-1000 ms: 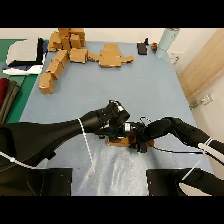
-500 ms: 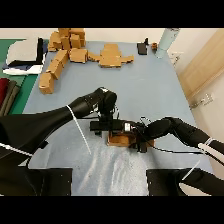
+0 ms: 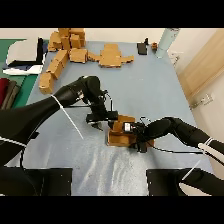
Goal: Fold the box.
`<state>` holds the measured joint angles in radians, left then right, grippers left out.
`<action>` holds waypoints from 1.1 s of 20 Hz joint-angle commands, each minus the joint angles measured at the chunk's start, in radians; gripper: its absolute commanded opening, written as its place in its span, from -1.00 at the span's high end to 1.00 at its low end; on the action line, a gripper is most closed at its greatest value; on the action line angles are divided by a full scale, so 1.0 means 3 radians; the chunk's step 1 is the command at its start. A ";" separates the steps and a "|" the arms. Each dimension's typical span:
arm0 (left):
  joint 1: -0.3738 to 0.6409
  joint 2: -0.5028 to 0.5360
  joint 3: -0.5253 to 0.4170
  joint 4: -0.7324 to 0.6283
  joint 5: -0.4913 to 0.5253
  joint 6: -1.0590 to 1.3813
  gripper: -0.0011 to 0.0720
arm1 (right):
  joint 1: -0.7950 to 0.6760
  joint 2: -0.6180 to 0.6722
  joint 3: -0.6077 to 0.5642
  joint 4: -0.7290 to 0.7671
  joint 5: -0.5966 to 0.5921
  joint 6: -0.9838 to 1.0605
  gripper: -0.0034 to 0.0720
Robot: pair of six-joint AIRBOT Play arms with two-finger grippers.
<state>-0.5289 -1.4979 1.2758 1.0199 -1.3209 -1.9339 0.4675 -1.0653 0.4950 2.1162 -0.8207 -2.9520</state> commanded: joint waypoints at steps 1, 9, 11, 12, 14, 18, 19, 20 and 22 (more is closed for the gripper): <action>0.0284 0.0005 0.0003 -0.0089 -0.0289 0.0706 -0.22 | 0.0000 -0.0001 0.0001 0.0000 0.0001 0.0001 -0.25; 0.0701 0.0009 -0.0037 0.0263 -0.0189 0.3258 0.94 | 0.0000 -0.0001 0.0001 0.0000 0.0001 0.0000 -0.25; 0.0659 0.0024 -0.0149 0.0253 0.0042 0.3644 0.94 | 0.0000 -0.0001 0.0001 0.0000 0.0001 0.0001 -0.25; 0.0632 0.0052 -0.0247 0.0249 0.0172 0.3796 0.94 | 0.0000 -0.0001 0.0001 0.0000 0.0001 0.0000 -0.25; 0.0546 0.0161 -0.0505 0.0240 0.0492 0.4000 0.94 | 0.0000 -0.0001 0.0001 0.0000 0.0001 0.0000 -0.25; 0.0280 0.0561 -0.1038 0.0231 0.1153 0.4501 0.94 | 0.0000 -0.0001 0.0001 0.0000 0.0000 0.0000 -0.25; 0.0225 0.0654 -0.1174 0.0156 0.1354 0.4636 0.94 | 0.0000 -0.0001 0.0001 0.0000 0.0001 0.0001 -0.25; 0.0209 0.0729 -0.1319 -0.0066 0.1523 0.4859 0.94 | 0.0000 -0.0001 0.0001 0.0000 0.0001 0.0001 -0.25; 0.0233 0.0776 -0.1573 -0.0603 0.1607 0.5473 0.94 | 0.0000 -0.0001 0.0001 0.0000 0.0001 0.0001 -0.25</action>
